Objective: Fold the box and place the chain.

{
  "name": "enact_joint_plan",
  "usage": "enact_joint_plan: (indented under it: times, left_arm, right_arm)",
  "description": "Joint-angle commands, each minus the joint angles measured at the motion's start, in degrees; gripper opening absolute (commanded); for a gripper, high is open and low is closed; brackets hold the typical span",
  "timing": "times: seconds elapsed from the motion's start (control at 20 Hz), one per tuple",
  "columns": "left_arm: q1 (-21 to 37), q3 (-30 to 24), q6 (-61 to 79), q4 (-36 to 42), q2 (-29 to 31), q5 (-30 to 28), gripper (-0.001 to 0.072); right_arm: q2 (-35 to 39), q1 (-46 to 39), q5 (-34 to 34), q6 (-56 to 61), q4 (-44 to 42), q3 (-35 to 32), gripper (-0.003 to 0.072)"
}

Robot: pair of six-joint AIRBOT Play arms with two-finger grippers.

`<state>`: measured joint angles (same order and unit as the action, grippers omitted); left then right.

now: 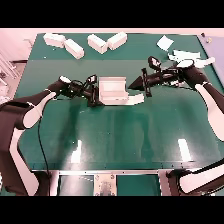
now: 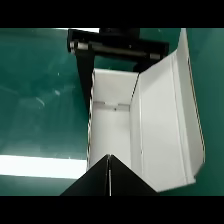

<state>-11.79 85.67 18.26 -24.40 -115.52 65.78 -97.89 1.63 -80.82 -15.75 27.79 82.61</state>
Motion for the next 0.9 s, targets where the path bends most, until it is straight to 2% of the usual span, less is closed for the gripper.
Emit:
enact_joint_plan:
  times: [0.0,0.2,0.7,0.85]
  left_arm:
    - [0.0,0.0,0.0,0.0,0.0,0.0,0.0627]
    - [0.0,0.0,0.0,0.0,0.0,0.0,0.0627]
    - [0.0,0.0,0.0,0.0,0.0,0.0,0.0627]
    - [0.0,0.0,0.0,0.0,0.0,0.0,0.0628]
  right_arm:
    - [-0.8,1.8,5.6,2.0,-5.4,0.0,0.0001]
    - [-4.8,2.9,13.5,1.1,-6.0,0.7,0.0000]
    - [-14.6,2.9,16.9,0.1,-5.7,8.1,-0.0001]
    - [-15.8,3.4,16.8,0.6,1.4,8.1,-0.0001]
